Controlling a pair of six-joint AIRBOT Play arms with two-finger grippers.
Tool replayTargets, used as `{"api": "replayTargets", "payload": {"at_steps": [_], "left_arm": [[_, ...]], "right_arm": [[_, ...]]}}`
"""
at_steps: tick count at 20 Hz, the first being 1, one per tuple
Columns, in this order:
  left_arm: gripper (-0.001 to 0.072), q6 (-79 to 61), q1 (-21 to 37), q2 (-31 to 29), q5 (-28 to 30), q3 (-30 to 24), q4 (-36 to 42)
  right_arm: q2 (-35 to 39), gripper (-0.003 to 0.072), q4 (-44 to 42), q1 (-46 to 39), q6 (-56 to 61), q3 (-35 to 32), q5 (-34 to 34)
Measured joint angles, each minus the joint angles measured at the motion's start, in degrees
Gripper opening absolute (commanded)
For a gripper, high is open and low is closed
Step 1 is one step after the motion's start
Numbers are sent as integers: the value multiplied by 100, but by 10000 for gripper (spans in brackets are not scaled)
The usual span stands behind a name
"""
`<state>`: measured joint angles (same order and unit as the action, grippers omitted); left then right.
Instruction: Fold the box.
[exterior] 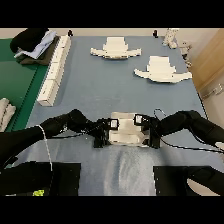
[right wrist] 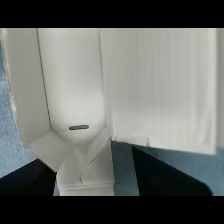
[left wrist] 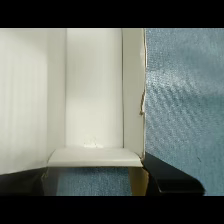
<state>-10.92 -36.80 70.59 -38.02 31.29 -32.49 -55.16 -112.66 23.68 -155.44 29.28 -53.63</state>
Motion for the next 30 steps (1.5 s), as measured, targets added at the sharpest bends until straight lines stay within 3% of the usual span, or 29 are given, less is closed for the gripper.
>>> {"api": "replayTargets", "payload": {"at_steps": [5,6,7,8,10,13,18,30], "left_arm": [[425,0,0,0,0,0,-2],[425,0,0,0,0,0,-2],[425,-2,0,0,0,2,-2],[424,-2,0,0,0,0,-2],[425,-2,0,0,2,0,-4],[425,-2,0,0,4,0,-4],[425,11,7,0,17,0,-4],[425,153,4,22,140,0,0]], "right_arm": [[481,679,496,0,2658,542,-1084],[562,521,492,0,3263,643,-1285],[632,281,400,0,3904,721,-1445],[673,140,210,-9,4439,772,-1537],[697,48,-459,0,5259,831,-1412],[605,36,-1255,83,5866,872,-540],[129,36,-1716,157,6205,953,470],[-1338,6,-1725,173,6288,1167,863]]}}
